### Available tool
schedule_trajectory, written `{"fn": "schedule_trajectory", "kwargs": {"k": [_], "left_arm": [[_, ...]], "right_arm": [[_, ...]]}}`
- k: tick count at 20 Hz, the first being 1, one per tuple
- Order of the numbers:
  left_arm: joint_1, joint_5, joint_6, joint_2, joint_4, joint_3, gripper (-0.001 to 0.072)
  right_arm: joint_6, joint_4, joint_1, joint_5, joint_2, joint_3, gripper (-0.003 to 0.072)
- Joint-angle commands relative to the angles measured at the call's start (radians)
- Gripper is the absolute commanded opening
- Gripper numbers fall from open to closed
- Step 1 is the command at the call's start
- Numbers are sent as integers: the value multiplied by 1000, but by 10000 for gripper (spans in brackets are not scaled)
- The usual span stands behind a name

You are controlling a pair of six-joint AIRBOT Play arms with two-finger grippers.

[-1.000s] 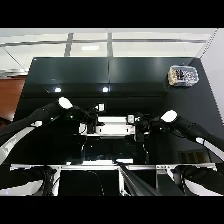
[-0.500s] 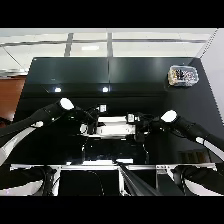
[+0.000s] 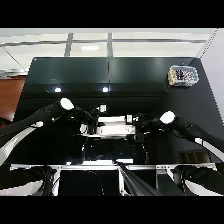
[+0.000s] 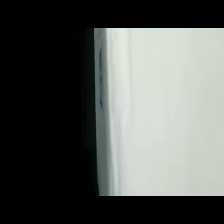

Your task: Fold the box and place the chain.

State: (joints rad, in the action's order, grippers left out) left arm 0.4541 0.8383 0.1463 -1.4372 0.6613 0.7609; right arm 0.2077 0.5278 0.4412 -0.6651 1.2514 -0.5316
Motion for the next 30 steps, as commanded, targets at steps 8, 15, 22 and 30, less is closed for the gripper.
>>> {"fn": "schedule_trajectory", "kwargs": {"k": [8,15,22,30], "left_arm": [[1,-1,0,-1,0,0,27],[1,-1,0,-1,0,0,26],[-11,8,-4,21,13,0,339],[-170,293,-543,230,140,0,579]], "right_arm": [[-31,23,10,29,4,-3,704],[-63,57,37,58,8,-3,703],[-63,60,37,58,7,-3,460],[-62,60,37,56,7,-3,125]]}}
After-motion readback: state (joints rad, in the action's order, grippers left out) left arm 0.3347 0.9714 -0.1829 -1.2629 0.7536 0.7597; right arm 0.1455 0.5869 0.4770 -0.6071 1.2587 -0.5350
